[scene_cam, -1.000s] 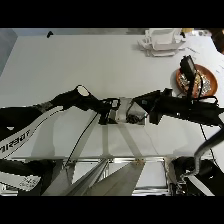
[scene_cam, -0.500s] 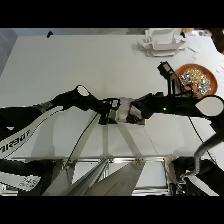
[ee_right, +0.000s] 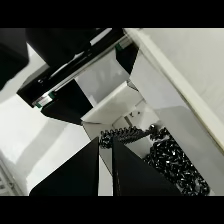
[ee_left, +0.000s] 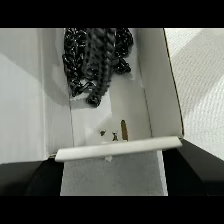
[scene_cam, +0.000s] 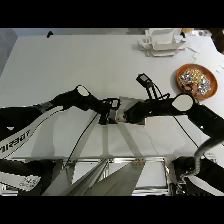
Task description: Fold the box and place the chain.
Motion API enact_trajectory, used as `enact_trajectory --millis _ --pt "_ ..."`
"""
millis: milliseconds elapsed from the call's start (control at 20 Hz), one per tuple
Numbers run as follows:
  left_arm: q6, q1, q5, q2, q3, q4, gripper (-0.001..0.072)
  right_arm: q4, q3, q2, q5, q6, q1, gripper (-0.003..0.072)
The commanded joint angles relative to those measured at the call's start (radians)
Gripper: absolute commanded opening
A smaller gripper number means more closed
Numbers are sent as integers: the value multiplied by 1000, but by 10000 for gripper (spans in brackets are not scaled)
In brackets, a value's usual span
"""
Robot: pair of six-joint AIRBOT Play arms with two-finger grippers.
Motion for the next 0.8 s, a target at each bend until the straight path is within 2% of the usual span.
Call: enact_trajectory --millis 0,50,150,350,500,600,750 --pt "0 0 0 0 1 0 10 -4 0 -34 -3 1 8 16" --pt "0 0 0 0 1 0 10 -3 0 -34 -2 2 8 20" --pt "0 0 0 0 1 0 10 -3 0 -34 1 18 8 116" --pt "0 0 0 0 1 0 10 -3 0 -25 34 35 8 118" --pt "0 0 0 0 1 0 10 -31 1 60 57 37 7 118" --pt "0 0 0 0 1 0 10 -108 2 159 54 113 -27 116" --pt "0 0 0 0 1 0 10 -351 2 306 81 325 -138 114"
